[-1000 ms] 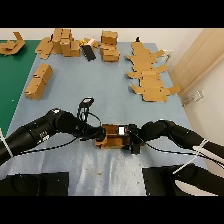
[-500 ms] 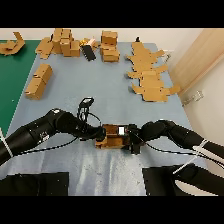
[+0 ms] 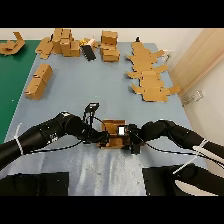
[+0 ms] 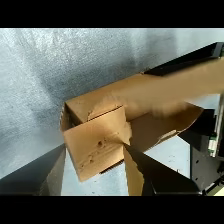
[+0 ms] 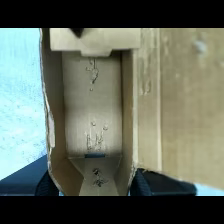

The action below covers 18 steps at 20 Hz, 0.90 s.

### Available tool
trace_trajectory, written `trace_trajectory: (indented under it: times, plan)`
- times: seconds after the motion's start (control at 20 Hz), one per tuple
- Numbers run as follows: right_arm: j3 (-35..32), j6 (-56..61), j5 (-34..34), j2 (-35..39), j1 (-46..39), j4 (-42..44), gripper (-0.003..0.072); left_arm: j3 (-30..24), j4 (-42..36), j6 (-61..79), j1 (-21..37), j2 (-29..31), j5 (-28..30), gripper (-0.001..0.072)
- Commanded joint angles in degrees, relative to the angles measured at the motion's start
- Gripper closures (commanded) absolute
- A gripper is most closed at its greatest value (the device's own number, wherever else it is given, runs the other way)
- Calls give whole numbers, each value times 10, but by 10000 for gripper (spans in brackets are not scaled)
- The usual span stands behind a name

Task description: Fold the box.

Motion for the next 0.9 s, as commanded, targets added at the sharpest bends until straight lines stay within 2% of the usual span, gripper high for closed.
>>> trace_trajectory:
  times: [0.0, 0.4, 0.85]
  plan:
    - [0, 0, 0, 0, 0, 0, 190, 4, 4, -1, -8, -8, 8, 154]
    - [0, 0, 0, 0, 0, 0, 190, 18, 73, -77, -19, -11, -18, 154]
    - [0, 0, 0, 0, 0, 0, 189, 38, 123, -137, -44, -30, -18, 164]
